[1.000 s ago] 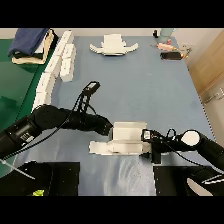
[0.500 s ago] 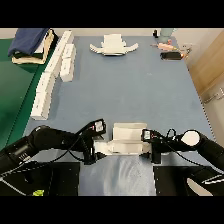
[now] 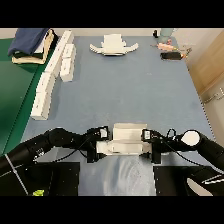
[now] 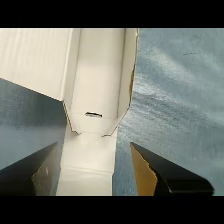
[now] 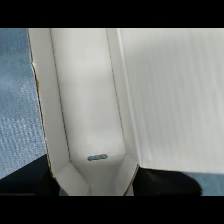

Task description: Fold the box.

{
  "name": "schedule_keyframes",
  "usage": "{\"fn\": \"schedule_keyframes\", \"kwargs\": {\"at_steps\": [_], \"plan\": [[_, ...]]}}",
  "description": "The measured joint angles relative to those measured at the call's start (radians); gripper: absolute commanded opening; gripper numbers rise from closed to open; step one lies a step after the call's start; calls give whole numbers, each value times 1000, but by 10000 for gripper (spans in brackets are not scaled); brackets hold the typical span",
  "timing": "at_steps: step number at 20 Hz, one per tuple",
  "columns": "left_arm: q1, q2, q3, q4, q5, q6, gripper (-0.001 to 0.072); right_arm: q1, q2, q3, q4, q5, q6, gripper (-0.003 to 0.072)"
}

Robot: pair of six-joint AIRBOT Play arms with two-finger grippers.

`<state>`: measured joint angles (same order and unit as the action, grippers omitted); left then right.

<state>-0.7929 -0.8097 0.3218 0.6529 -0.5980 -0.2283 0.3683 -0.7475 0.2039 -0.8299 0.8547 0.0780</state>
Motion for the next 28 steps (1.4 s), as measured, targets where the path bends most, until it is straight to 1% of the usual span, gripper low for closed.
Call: {"fn": "schedule_keyframes", "kwargs": {"at_steps": [2,4,5,6,7,9,11,16,17,18,28], "plan": [[0,-36,11,-14,27,19,695,0,0,0,0,0,0,516],[0,-64,22,-25,33,34,694,0,0,0,0,0,0,516],[0,-76,27,-30,34,47,628,0,0,0,0,0,0,516],[0,-87,30,-40,36,64,481,0,0,0,0,0,0,516],[0,-97,32,-53,36,87,440,0,0,0,0,0,0,516],[0,-114,35,-86,37,146,439,0,0,0,0,0,0,515],[-6,-130,40,-127,43,203,283,0,0,0,0,0,0,516],[-39,-169,61,-188,48,270,282,0,0,0,0,0,0,516],[-41,-174,63,-195,47,275,216,0,0,0,0,0,0,516],[-43,-178,64,-198,46,279,111,0,0,0,0,0,0,516],[-64,-187,67,-277,63,334,118,0,0,0,0,0,0,516]]}}
